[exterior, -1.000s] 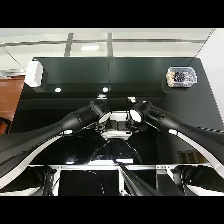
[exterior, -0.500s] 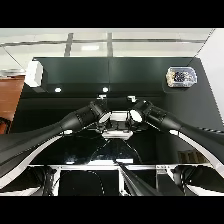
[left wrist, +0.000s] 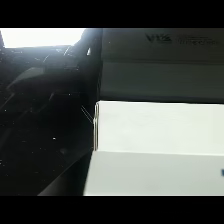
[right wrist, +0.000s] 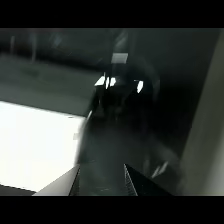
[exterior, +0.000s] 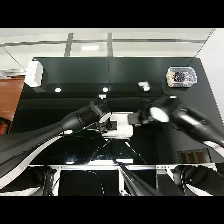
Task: Fold the box and place the chain.
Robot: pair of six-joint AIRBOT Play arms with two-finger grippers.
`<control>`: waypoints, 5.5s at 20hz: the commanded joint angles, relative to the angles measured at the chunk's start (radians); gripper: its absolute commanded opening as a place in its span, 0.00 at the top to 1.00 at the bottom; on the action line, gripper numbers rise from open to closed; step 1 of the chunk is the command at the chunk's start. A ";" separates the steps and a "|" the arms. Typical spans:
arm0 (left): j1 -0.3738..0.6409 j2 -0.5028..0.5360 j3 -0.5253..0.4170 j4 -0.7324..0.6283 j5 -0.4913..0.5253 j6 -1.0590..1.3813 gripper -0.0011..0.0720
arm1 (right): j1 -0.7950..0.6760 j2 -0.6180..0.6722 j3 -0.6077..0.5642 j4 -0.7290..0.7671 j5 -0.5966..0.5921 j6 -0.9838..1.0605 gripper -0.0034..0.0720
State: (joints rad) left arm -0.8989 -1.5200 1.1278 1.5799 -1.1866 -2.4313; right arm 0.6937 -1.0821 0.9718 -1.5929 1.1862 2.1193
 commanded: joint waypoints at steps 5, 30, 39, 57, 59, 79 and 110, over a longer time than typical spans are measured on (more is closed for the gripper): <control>0.000 0.000 0.001 0.001 -0.003 0.000 0.95 | -0.282 0.186 -0.008 -0.507 -0.151 -0.100 0.19; 0.000 0.000 0.001 0.001 -0.001 0.000 0.95 | -0.821 -0.867 0.796 -0.022 -0.182 -0.296 0.15; 0.000 0.000 0.001 0.001 -0.001 0.000 0.95 | -0.821 -0.867 0.830 -0.009 -0.099 -0.296 0.94; 0.000 0.000 0.001 0.001 0.000 0.000 0.95 | -0.791 -0.052 0.832 0.327 0.211 -0.648 0.95; 0.000 0.000 0.001 0.001 0.000 0.000 0.95 | -0.791 0.003 0.832 0.396 0.256 -0.651 0.95; 0.000 0.000 0.001 0.001 0.000 0.000 0.95 | -0.560 0.100 0.703 0.719 0.458 -0.695 0.95; 0.000 0.000 0.001 0.001 0.000 0.000 0.95 | -0.479 0.055 0.703 1.024 0.245 -0.730 0.95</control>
State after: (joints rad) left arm -0.8993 -1.5200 1.1278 1.5806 -1.1866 -2.4321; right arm 0.2134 -1.0260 1.6749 -0.6044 1.4364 1.3926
